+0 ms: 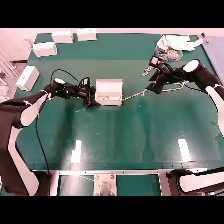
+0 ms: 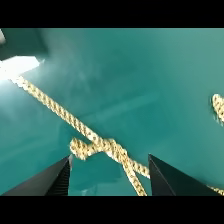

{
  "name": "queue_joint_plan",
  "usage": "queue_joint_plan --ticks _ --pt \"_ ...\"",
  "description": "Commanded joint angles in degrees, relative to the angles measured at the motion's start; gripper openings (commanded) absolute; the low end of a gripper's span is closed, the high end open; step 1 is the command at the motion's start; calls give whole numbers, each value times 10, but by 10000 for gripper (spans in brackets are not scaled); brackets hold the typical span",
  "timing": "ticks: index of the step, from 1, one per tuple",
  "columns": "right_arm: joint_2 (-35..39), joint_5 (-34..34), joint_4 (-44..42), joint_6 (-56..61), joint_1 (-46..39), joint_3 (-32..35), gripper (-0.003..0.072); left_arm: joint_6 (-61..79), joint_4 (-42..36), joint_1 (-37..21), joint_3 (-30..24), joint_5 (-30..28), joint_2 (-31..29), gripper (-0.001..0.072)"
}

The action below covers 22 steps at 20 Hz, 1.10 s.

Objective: Fold the box and place the chain.

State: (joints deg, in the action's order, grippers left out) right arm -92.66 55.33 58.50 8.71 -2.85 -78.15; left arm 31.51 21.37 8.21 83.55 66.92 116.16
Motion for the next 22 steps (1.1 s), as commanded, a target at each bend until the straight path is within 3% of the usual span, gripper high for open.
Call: queue_joint_plan --ticks 1,2,3,8,10,17,22 --pt "-42 7 -7 -115 -42 2 559 0 0 0 0 0 0 484" --pt "-52 7 -13 -127 -45 2 561 0 0 0 0 0 0 484" --pt "-62 8 -22 -140 -45 2 611 0 0 0 0 0 0 484" --pt "-84 24 -130 -188 -44 2 624 0 0 0 0 0 0 484" --pt "-89 44 -157 -202 -44 1 668 0 0 0 0 0 0 484" --pt "-121 52 -163 -204 -41 0 669 0 0 0 0 0 0 484" --pt "-146 42 -154 -199 -41 -36 665 0 0 0 0 0 0 484"
